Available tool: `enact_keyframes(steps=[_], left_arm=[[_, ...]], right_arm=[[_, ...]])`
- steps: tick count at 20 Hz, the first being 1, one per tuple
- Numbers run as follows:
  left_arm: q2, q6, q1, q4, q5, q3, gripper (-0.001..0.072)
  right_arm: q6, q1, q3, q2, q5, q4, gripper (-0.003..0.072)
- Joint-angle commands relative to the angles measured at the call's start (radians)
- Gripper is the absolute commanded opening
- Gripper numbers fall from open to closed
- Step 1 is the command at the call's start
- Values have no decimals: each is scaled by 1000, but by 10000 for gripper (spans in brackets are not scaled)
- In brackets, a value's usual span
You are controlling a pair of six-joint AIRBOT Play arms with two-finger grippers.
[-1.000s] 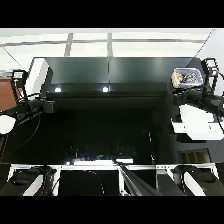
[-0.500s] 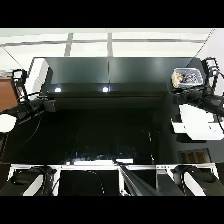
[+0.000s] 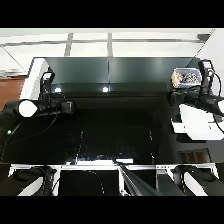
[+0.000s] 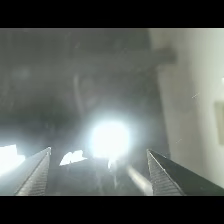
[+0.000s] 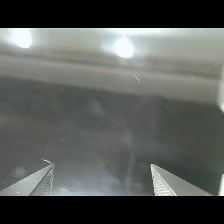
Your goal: Fold the box and place the chain.
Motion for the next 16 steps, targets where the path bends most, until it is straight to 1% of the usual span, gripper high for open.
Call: enact_keyframes(steps=[1, 2, 5, 7, 9, 10, 12, 14, 16], left_arm=[[-48, -154, -21, 95, -72, 26, 707], [-55, -154, -25, 94, -62, 26, 707], [-61, -154, -25, 81, -65, 26, 707], [-61, -154, -25, 72, -64, 26, 708], [-62, -130, -25, 31, -64, 26, 707], [-62, -114, -25, 16, -65, 26, 708], [-62, -115, -25, 15, -70, 26, 708], [-62, -115, -25, 10, -71, 26, 707], [-62, -115, -25, -6, -58, 26, 707]], right_arm=[[347, -112, 35, -41, -37, -341, 720], [358, -179, 61, -68, -16, -365, 720], [357, -439, 195, -198, 113, -404, 720], [357, -619, 292, -297, 200, -383, 720], [332, -749, 355, -386, 285, -357, 720], [291, -799, 374, -431, 329, -342, 720], [146, -870, 410, -514, 403, -298, 720], [8, -910, 469, -584, 454, -253, 720], [-55, -932, 541, -650, 504, -230, 720]])
